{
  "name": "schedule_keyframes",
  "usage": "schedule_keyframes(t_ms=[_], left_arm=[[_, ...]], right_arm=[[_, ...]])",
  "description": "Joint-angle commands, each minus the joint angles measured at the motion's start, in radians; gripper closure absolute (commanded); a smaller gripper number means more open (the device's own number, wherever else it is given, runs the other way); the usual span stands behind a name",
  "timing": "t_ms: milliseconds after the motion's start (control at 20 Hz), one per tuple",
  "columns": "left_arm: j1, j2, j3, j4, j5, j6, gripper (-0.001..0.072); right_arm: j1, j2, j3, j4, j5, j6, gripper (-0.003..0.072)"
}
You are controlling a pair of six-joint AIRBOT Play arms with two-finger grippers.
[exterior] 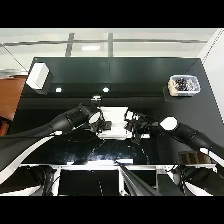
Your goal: Fold the box and place the chain.
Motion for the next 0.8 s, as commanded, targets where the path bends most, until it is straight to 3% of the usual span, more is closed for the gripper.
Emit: schedule_keyframes(t_ms=[0, 100, 200, 400, 500, 750], left_arm=[[0.000, 0.000, 0.000, 0.001, -0.002, 0.001, 0.0680], [0.000, -0.001, 0.000, 0.006, -0.001, 0.001, 0.0681], [0.001, -0.001, 0.000, 0.008, 0.000, 0.001, 0.0680], [0.001, -0.001, 0.000, 0.009, 0.000, 0.001, 0.0680], [0.001, -0.002, 0.000, 0.008, -0.001, 0.001, 0.0681], [0.001, -0.002, 0.000, 0.007, -0.003, 0.004, 0.0681]], right_arm=[[-0.074, 0.064, 0.001, -0.089, 0.018, 0.296, 0.0665], [-0.168, 0.117, 0.034, -0.196, 0.124, 0.708, 0.0665], [-0.305, 0.151, 0.099, -0.338, 0.304, 1.077, 0.0665], [-0.621, 0.157, 0.111, -0.525, 0.504, 1.439, 0.0665], [-0.695, 0.129, 0.092, -0.534, 0.553, 1.516, 0.0665], [-0.599, -0.029, 0.061, -0.397, 0.572, 1.458, 0.0664]])
